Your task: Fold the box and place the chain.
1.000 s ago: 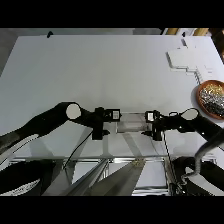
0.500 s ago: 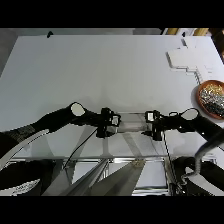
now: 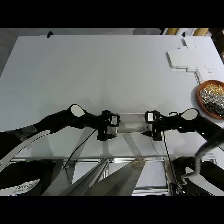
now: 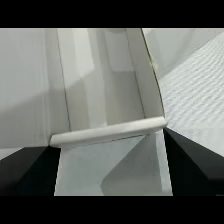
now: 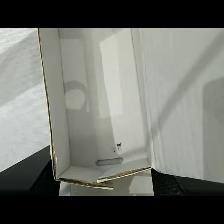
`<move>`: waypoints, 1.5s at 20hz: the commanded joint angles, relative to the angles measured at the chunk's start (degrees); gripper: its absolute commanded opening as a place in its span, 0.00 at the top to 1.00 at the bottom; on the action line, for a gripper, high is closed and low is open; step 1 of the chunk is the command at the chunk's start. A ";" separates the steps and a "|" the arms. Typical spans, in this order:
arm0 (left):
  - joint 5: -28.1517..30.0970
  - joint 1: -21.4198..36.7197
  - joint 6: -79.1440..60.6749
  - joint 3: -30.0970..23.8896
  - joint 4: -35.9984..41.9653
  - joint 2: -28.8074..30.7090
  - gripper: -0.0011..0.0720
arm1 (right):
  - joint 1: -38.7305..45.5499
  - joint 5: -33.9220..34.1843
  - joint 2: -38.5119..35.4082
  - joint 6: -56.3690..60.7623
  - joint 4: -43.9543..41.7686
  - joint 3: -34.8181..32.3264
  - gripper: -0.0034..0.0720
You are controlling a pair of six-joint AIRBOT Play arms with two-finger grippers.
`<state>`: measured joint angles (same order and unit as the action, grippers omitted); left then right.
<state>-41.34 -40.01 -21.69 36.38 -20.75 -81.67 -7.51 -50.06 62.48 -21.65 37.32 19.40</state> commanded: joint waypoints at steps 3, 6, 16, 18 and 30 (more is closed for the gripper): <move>2.73 -0.57 -0.44 -1.05 4.92 -0.04 0.03 | 0.02 0.07 -0.02 0.15 -0.02 -0.02 0.51; 4.55 -0.83 -0.44 -1.05 6.21 -0.04 0.03 | 0.02 0.07 -0.04 0.15 -0.02 -0.02 0.51; 6.03 -2.23 -4.02 -1.03 6.38 -1.31 0.04 | 0.02 0.07 -0.02 0.15 -0.04 -0.02 0.51; 6.03 -2.23 -4.02 -1.03 6.47 -1.36 0.05 | 0.02 0.07 -0.02 0.15 -0.04 -0.02 0.51; 5.95 -2.14 -4.04 -1.03 7.04 -1.36 0.45 | 0.02 0.07 -0.02 0.15 -0.02 -0.02 0.51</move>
